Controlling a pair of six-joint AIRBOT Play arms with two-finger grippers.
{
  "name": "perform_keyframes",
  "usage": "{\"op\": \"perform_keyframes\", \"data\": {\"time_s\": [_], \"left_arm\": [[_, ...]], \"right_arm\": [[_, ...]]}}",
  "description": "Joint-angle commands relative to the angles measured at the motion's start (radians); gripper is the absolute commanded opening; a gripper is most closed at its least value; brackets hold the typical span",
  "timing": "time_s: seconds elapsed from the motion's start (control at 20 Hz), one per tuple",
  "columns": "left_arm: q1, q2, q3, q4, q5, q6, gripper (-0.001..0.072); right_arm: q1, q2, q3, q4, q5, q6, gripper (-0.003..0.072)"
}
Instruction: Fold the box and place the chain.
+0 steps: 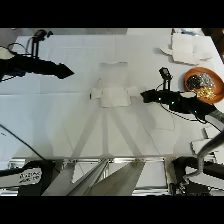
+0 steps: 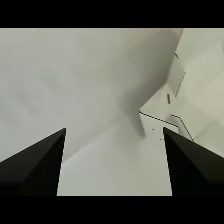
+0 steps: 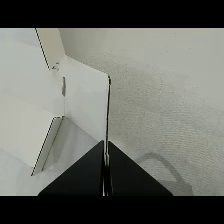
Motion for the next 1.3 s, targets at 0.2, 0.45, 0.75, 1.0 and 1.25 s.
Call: {"op": "perform_keyframes", "data": {"time_s": [0.2, 0.45, 0.75, 1.0, 1.25], "left_arm": [[-0.088, -0.254, 0.121, -0.165, -0.184, 0.280, 0.0661], [-0.170, -0.364, 0.349, -0.152, -0.268, 0.262, 0.0661], [-0.196, -0.379, 0.383, -0.150, -0.189, 0.311, 0.0660], [-0.200, -0.425, 0.426, -0.150, -0.172, 0.307, 0.0651], [-0.233, -0.486, 0.503, -0.079, -0.170, 0.290, 0.0639]], "right_arm": [[0.001, -0.001, -0.001, 0.000, 0.000, 0.000, 0.0011], [0.001, -0.001, -0.001, 0.000, 0.000, 0.000, 0.0011], [0.001, -0.001, -0.001, 0.000, 0.000, 0.000, 0.0011], [0.001, -0.001, -0.001, 0.000, 0.000, 0.000, 0.0011], [0.001, -0.001, -0.001, 0.000, 0.000, 0.000, 0.0011]]}}
